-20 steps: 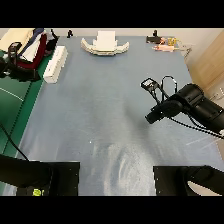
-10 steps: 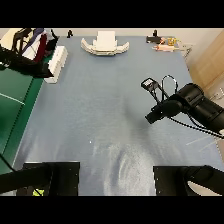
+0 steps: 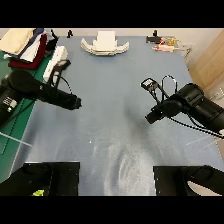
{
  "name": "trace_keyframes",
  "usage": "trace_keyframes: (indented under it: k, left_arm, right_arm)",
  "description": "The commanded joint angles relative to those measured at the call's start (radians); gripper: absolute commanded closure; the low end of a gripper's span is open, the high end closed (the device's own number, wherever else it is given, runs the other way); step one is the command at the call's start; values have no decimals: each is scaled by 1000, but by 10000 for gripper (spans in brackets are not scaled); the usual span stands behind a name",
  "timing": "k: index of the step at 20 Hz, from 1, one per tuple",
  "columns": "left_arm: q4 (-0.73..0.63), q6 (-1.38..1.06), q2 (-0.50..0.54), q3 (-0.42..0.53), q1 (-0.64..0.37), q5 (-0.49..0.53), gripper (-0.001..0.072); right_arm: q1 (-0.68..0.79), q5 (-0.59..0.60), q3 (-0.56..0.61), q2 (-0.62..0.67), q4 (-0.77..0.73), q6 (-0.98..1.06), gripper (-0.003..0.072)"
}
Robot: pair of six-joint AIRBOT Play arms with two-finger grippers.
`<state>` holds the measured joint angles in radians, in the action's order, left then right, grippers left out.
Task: Fold the box.
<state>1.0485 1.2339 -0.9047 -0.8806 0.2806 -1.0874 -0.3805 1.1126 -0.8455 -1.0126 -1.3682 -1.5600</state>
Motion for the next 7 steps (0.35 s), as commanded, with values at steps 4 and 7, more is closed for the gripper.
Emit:
trace_keyframes:
  k: [4, 7]
  left_arm:
    - [-19, 91, 26, 96, 96, 26, 697]
    - [-19, 91, 26, 96, 96, 26, 697]
  right_arm:
    - [0, 0, -1, 0, 0, 0, 680]
    - [0, 0, -1, 0, 0, 0, 680]
